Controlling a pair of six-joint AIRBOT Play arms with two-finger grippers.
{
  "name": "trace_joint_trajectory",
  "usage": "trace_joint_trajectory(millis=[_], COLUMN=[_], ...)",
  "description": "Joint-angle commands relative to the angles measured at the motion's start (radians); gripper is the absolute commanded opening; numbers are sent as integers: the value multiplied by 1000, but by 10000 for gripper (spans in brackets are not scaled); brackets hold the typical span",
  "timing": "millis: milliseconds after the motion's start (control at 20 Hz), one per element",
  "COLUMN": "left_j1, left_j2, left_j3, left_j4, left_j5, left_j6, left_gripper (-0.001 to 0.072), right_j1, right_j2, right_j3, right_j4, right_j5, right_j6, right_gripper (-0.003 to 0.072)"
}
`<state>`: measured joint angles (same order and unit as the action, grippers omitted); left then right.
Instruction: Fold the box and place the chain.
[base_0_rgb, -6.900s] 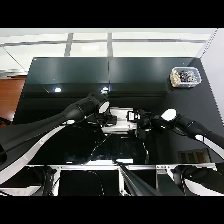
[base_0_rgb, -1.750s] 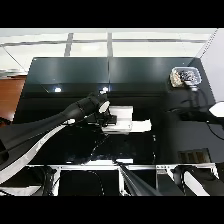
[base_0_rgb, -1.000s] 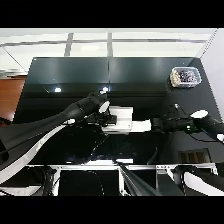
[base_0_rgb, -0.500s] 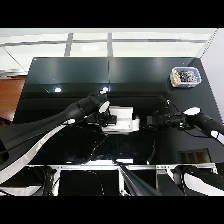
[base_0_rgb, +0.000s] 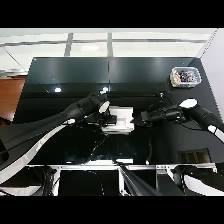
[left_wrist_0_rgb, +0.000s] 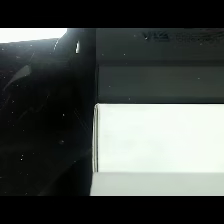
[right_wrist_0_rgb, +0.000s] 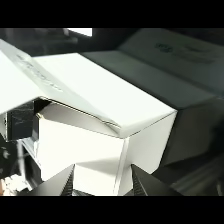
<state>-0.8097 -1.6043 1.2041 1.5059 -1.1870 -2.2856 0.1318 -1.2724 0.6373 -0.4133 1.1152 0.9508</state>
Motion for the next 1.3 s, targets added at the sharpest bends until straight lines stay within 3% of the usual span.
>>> trace_joint_trajectory(millis=[0,100,300,550,700,950,1250], left_j1=[0,0,0,0,0,0,0], left_j2=[-1,-1,-1,-1,-1,-1,-1], left_j3=[0,0,0,0,0,0,0], left_j4=[0,0,0,0,0,0,0], left_j5=[0,0,1,2,2,2,0], left_j6=[0,0,0,0,0,0,0], left_gripper=[28,28,28,28,28,28,28], right_j1=[94,139,230,357,414,493,540], right_j2=[0,0,-1,-8,-31,-127,-172], right_j3=[70,105,146,215,261,378,387], right_j4=[-183,-297,-374,-616,-737,-947,-986], right_j5=[-48,-68,-129,-182,-166,-27,-24], right_j6=[192,301,404,672,824,1082,1208], right_gripper=[391,358,355,354,354,354,353])
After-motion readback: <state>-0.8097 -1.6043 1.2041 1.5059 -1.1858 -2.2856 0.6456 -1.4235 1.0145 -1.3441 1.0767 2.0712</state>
